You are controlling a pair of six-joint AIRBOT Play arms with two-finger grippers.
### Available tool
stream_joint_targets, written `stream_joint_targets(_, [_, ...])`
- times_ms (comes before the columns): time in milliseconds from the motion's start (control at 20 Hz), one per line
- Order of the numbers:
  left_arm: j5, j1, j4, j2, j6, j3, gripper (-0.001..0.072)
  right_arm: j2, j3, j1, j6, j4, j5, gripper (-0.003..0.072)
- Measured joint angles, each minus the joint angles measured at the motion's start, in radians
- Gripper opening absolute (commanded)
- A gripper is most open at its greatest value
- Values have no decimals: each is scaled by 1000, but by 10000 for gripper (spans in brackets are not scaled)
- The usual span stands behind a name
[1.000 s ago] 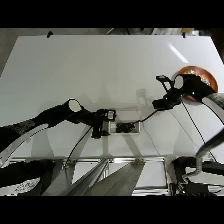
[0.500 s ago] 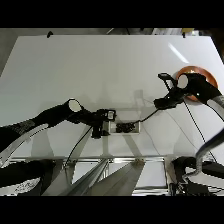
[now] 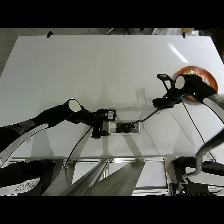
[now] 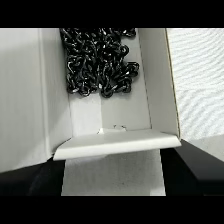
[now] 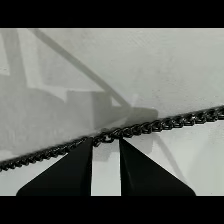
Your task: Fold the box and place the chain.
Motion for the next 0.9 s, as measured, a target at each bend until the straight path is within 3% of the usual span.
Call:
stream_joint_targets(50, [0, 0, 0, 0, 0, 0, 315, -6, 0, 0, 1, -2, 1, 15])
stream_joint_targets(500, [0, 0, 0, 0, 0, 0, 315, 51, -3, 3, -4, 22, 31, 18])
stream_joint_targets(550, [0, 0, 0, 0, 0, 0, 315, 63, -3, 2, -5, 14, 43, 50])
stream_joint_targets(600, [0, 0, 0, 0, 0, 0, 315, 71, -3, 2, -5, 13, 55, 156])
stream_joint_targets(650, [0, 0, 0, 0, 0, 0, 315, 75, -3, 3, -5, 16, 53, 203])
stream_joint_targets(900, [0, 0, 0, 0, 0, 0, 315, 66, -3, 5, -5, 16, 51, 203])
